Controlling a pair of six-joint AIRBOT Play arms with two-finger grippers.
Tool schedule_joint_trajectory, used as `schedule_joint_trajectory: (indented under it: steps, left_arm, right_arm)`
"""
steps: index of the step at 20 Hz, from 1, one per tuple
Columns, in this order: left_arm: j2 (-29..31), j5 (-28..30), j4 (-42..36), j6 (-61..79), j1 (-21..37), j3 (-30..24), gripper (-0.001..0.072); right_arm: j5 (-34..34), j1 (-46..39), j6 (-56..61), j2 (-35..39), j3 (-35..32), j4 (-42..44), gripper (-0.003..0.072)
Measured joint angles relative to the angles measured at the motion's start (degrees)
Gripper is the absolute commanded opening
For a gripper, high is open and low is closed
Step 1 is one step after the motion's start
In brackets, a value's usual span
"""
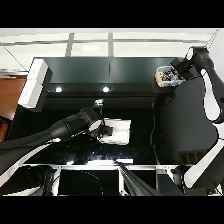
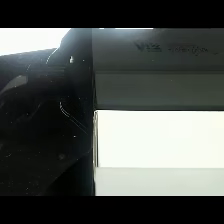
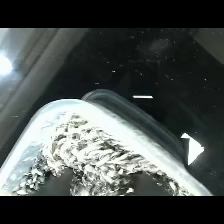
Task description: Fold the box and place the chain.
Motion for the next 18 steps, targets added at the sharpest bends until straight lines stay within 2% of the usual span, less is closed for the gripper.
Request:
schedule_joint_trajectory:
  steps: [4,8,11,18]
  left_arm:
    - [0.0,0.1,0.0,0.0,0.0,0.0,0.0026]
    - [0.0,0.1,0.0,0.0,0.0,0.0,0.0026]
    - [0.0,0.1,0.0,0.0,0.0,0.0,0.0026]
    - [0.0,0.1,0.0,0.0,0.0,0.0,0.0026]
  right_arm:
    - [1.0,-0.3,-6.0,2.1,0.0,0.3,0.0010]
    - [3.1,-0.5,-17.4,8.4,0.0,0.2,0.0007]
    - [4.0,-0.5,-26.3,16.1,0.1,1.7,0.0007]
    - [9.5,0.4,-43.9,38.2,0.1,12.7,0.0006]
